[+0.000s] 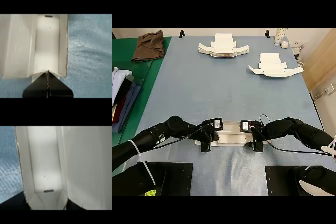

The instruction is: Fold the box.

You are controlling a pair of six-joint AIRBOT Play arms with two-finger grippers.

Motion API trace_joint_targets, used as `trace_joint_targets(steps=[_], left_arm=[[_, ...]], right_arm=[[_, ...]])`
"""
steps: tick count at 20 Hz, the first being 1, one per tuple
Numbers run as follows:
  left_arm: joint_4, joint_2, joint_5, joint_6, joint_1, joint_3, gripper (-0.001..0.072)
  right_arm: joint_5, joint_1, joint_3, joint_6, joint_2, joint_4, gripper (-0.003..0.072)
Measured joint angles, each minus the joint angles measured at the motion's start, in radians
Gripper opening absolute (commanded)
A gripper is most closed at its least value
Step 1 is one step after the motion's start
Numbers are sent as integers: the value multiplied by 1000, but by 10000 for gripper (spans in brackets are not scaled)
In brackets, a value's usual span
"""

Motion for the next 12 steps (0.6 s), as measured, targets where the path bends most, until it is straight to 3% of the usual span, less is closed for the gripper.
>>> trace_joint_targets(steps=[4, 12], left_arm=[[165, 96, -51, -301, 30, 18, 13], [601, 386, -310, -1324, 241, 60, 14]], right_arm=[[0, 0, 0, 0, 0, 0, 444], [0, 0, 0, 0, 0, 0, 444]])
